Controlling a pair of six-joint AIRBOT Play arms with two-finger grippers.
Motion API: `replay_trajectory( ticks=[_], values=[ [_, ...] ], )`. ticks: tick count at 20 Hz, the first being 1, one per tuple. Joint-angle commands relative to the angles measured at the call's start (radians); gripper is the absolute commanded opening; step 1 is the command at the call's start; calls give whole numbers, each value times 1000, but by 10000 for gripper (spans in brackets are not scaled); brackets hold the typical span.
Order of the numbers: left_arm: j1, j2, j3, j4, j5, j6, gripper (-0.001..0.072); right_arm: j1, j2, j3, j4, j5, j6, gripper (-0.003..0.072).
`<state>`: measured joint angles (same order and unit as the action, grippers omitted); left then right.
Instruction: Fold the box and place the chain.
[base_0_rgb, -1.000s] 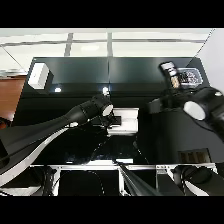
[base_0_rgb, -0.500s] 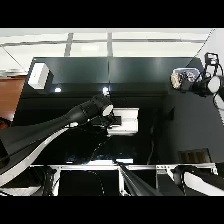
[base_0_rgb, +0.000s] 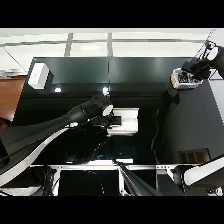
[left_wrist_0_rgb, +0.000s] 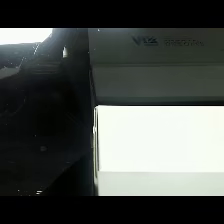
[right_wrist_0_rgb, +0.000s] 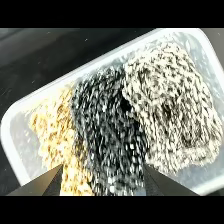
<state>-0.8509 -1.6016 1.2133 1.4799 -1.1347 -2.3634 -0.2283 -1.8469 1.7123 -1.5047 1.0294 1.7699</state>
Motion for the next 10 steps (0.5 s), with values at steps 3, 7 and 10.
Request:
replay_trajectory(
  ticks=[3,7,10],
  values=[
    [0,0,0,0,0,0,27,-13,-103,66,9,-3,-26,535],
    [0,0,0,0,-3,0,27,-13,-113,66,9,-27,-36,415],
    [0,0,0,0,-4,0,27,-13,-124,66,10,-27,-36,325]
  ],
)
